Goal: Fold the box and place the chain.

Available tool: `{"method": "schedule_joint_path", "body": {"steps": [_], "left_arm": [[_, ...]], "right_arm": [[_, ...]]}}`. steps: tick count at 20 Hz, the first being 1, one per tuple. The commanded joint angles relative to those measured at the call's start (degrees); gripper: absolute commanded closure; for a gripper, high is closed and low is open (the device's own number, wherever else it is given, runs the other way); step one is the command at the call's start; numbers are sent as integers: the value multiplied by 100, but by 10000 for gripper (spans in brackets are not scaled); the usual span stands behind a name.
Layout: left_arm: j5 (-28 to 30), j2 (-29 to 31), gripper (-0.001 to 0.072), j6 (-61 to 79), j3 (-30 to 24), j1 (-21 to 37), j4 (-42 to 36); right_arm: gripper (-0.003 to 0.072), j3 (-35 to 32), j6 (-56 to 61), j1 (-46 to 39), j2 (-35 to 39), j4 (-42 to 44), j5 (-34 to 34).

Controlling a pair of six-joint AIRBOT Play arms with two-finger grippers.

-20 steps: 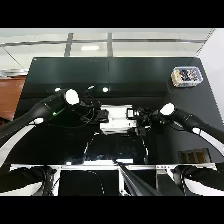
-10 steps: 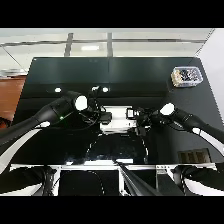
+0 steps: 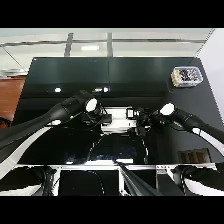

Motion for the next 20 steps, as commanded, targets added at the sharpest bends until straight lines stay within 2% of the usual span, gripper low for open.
{"method": "schedule_joint_path", "body": {"steps": [1,4,7,11,14,20], "left_arm": [[-264,-251,207,-529,334,-149,254],[-542,-424,207,-1150,608,-407,804],[-472,-431,207,-1456,651,-588,782],[-601,-450,207,-1580,647,-557,761],[-702,-450,207,-1379,588,-573,1038],[-284,-450,207,-1473,496,-511,756]], "right_arm": [[558,0,2,7,-4,2,2],[558,0,2,7,-4,2,2],[559,0,2,7,-4,2,2],[558,0,2,7,-4,2,4],[558,0,2,7,-4,2,4],[558,0,2,7,-4,4,2]]}}
